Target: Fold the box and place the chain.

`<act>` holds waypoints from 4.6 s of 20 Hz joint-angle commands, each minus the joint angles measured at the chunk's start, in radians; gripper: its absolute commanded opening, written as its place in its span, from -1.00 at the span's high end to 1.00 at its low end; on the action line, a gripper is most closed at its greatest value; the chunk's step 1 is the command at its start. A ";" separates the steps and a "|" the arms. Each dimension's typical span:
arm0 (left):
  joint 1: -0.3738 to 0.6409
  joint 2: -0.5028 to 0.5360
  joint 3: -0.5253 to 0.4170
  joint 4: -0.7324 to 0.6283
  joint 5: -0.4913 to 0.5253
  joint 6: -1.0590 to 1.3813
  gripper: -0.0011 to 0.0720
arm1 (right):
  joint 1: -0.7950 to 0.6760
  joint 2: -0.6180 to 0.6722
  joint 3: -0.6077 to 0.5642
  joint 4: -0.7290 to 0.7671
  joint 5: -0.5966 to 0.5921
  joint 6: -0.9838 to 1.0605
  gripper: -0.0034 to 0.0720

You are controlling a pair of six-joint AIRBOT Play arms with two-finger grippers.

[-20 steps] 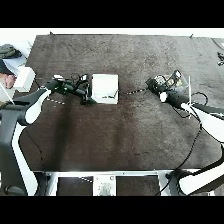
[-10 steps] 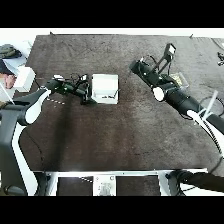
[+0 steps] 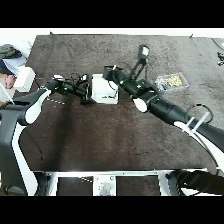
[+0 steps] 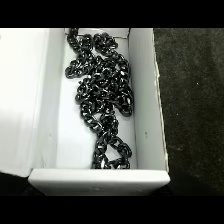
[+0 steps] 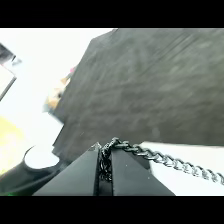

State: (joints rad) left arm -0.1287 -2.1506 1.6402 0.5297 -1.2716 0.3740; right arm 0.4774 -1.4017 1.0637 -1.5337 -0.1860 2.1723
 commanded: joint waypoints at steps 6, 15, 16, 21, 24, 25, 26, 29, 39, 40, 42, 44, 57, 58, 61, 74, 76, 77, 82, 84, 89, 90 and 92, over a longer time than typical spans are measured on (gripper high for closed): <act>0.001 0.000 0.000 0.000 0.000 0.000 0.31 | -0.031 -0.117 0.039 0.011 0.134 -0.030 0.23; 0.001 0.000 0.000 0.000 0.000 0.000 0.31 | -0.354 0.065 -0.085 -0.116 0.586 -0.030 0.11; 0.001 0.000 0.000 0.000 0.000 0.000 0.31 | -0.386 0.063 -0.114 -0.116 0.583 -0.027 0.11; 0.001 0.000 0.000 0.000 0.000 0.000 0.31 | -0.534 -0.016 -0.195 -0.109 0.450 0.077 0.11; 0.001 0.000 0.000 0.000 0.000 0.000 0.31 | -0.576 -0.090 -0.193 -0.026 0.334 0.077 0.12; 0.001 0.000 0.000 0.000 0.000 0.000 0.31 | -0.583 -0.112 -0.193 0.012 0.291 0.077 0.12; 0.001 0.000 0.000 0.000 0.000 0.000 0.31 | -0.583 -0.135 -0.193 0.036 0.245 0.077 0.12; 0.001 0.000 0.000 0.000 0.000 0.000 0.31 | -0.583 -0.197 -0.167 0.082 0.183 0.077 0.19; 0.001 0.000 0.000 0.000 -0.002 0.000 0.31 | -0.517 -0.273 -0.027 0.122 0.212 0.072 0.95; 0.001 0.000 0.000 0.000 -0.001 0.000 0.31 | -0.477 -0.227 -0.027 0.085 0.212 0.072 0.95; 0.001 0.000 0.000 -0.001 0.000 0.000 0.31 | -0.388 -0.122 -0.027 0.055 0.191 0.072 0.95; 0.001 0.000 0.000 -0.005 -0.001 0.000 0.31 | -0.283 -0.036 -0.027 -0.018 0.171 0.072 0.95; 0.001 0.000 0.000 -0.015 0.000 0.000 0.31 | 0.072 -0.115 -0.022 0.039 0.093 0.077 0.95; 0.001 0.000 0.000 -0.015 0.000 0.000 0.31 | 0.072 -0.135 -0.017 0.047 0.093 0.089 0.95; 0.001 0.000 0.000 -0.016 0.000 0.000 0.31 | 0.089 -0.164 0.026 0.039 0.093 0.102 0.95; 0.001 0.000 0.000 -0.015 0.000 0.000 0.31 | 0.079 -0.147 0.141 -0.042 0.264 0.069 0.94; 0.001 0.000 0.000 -0.015 0.000 0.000 0.31 | 0.045 -0.150 0.140 -0.042 0.364 0.004 0.01; 0.001 0.000 0.000 -0.015 0.000 0.000 0.31 | 0.021 -0.149 0.139 -0.045 0.410 -0.025 -0.09; 0.001 0.000 0.000 -0.015 0.000 0.000 0.31 | -0.140 -0.108 0.139 -0.158 0.636 -0.099 -0.08; 0.001 0.000 0.000 -0.015 0.000 0.000 0.31 | -0.224 -0.104 0.139 -0.152 0.723 -0.169 -0.08; 0.001 0.000 0.000 -0.015 0.000 0.000 0.31 | -0.381 -0.184 0.144 0.432 0.775 -0.866 -0.11; 0.001 0.000 0.000 -0.015 0.000 0.000 0.31 | -0.391 -0.202 0.145 0.510 0.794 -0.967 -0.11; 0.001 0.000 0.000 -0.015 0.000 0.000 0.31 | -0.394 -0.233 0.147 0.525 0.810 -1.067 -0.11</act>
State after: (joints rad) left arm -0.1280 -2.1509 1.6398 0.5140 -1.2720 0.3740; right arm 0.1192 -1.5940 1.2079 -1.2057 0.5735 1.4090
